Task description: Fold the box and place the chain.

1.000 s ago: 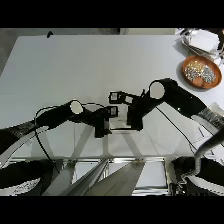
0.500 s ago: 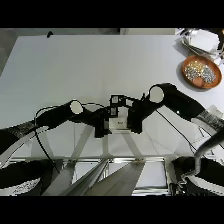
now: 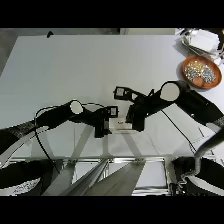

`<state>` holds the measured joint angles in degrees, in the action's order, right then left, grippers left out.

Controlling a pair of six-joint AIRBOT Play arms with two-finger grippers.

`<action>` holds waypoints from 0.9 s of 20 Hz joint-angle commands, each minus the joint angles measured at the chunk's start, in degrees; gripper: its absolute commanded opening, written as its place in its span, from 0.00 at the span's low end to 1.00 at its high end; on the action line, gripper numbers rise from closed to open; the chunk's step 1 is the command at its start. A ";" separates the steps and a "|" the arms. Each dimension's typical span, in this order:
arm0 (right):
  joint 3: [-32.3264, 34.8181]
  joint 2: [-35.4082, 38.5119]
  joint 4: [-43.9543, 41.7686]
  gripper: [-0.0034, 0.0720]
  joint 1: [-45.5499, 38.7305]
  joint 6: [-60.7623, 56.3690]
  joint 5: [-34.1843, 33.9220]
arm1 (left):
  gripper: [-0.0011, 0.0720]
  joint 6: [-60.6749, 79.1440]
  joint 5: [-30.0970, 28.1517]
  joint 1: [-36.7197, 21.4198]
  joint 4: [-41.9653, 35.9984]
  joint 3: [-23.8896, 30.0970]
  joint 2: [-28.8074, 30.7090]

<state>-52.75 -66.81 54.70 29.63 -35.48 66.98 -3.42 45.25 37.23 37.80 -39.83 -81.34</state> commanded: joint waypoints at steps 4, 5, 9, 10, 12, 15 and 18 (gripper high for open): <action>10.03 0.83 -29.22 0.06 -8.61 16.72 -1.70 | 0.41 -0.04 0.00 0.00 0.00 0.00 0.04; 12.52 0.66 -31.67 0.06 -8.68 19.32 -3.26 | 0.41 -0.04 -0.02 0.00 0.00 0.00 0.04; 18.10 -2.43 -36.74 0.06 -8.68 24.90 -4.50 | 0.41 -0.04 0.00 0.00 0.00 0.00 0.04; 18.56 -3.10 -36.74 0.06 -8.68 25.46 -4.79 | 0.41 -0.04 -0.02 0.00 0.00 0.00 0.04; 18.84 -4.31 -36.72 0.06 -8.68 25.57 -4.96 | 0.41 -0.04 -0.02 0.00 0.00 0.00 0.04; 18.84 -6.27 -36.74 0.06 -8.66 27.02 -4.74 | 0.41 -0.04 0.00 0.00 0.00 0.00 0.04; 19.04 -7.63 -36.50 0.06 -8.24 27.36 -4.79 | 0.41 -0.04 -0.02 0.00 0.00 0.00 0.04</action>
